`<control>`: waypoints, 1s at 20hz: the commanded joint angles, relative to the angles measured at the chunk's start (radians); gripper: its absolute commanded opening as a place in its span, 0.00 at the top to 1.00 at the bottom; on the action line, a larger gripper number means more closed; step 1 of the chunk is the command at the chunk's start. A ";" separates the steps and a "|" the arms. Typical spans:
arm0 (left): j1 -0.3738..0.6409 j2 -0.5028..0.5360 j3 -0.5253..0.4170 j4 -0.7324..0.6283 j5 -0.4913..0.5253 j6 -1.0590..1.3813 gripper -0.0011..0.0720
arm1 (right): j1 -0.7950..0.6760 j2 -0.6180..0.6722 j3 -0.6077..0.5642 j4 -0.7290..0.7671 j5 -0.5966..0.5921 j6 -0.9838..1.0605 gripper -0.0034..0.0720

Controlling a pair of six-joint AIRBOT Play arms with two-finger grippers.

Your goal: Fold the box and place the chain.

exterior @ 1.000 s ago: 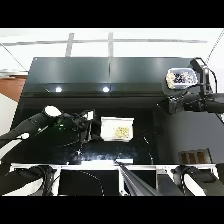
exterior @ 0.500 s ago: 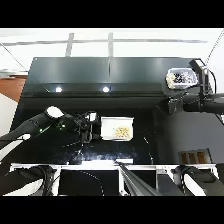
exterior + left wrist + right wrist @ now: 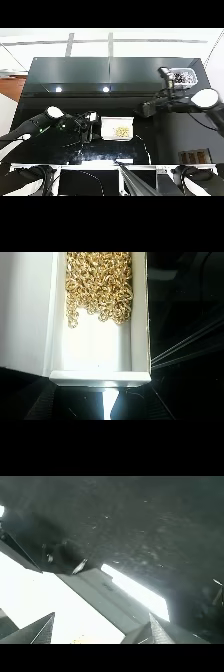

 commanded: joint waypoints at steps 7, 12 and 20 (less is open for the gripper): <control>-0.001 -0.001 0.000 0.001 0.002 0.000 0.43 | 0.113 -0.084 -0.001 0.026 0.049 -0.423 0.02; -0.001 -0.001 0.000 0.000 0.002 0.000 0.43 | 0.144 -0.085 -0.002 -0.007 0.073 -0.454 0.02; 0.000 -0.001 0.000 0.000 0.002 0.000 0.43 | 0.208 -0.085 -0.020 -0.066 0.072 -0.454 0.02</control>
